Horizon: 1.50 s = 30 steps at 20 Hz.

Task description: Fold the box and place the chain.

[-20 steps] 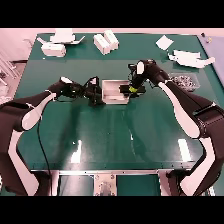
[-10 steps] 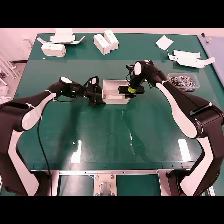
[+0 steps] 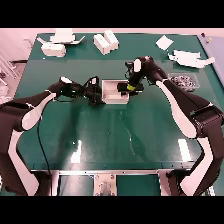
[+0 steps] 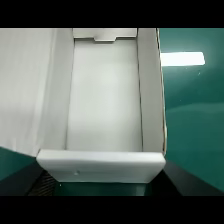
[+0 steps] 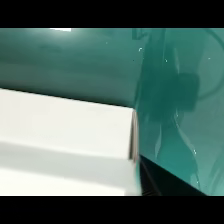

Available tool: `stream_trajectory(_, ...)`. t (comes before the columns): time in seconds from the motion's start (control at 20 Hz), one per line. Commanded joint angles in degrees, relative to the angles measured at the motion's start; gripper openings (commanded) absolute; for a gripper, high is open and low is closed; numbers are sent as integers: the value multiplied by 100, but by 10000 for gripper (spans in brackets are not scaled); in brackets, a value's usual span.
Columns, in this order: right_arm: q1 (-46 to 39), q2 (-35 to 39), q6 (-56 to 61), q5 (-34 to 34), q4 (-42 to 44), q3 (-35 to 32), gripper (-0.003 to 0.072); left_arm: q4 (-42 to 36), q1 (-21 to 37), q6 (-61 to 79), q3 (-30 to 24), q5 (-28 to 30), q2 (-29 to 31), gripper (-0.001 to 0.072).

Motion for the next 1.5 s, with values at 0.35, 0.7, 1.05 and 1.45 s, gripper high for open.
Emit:
stream_trajectory(0.35, -205, 553, -319, 1244, -498, 1062, 453, -2, 4, -2, 2, -11, 2, 517)
stream_trajectory(0.7, -208, 376, -247, 981, -160, 542, 523, -2, 4, -2, 2, -11, 2, 517)
stream_trajectory(1.05, -46, -79, -179, 494, 48, 496, 523, -4, 4, 0, 2, -11, 0, 517)
stream_trajectory(1.45, -35, -382, -129, 514, -15, 481, 486, -4, 2, -2, 2, -11, 2, 516)
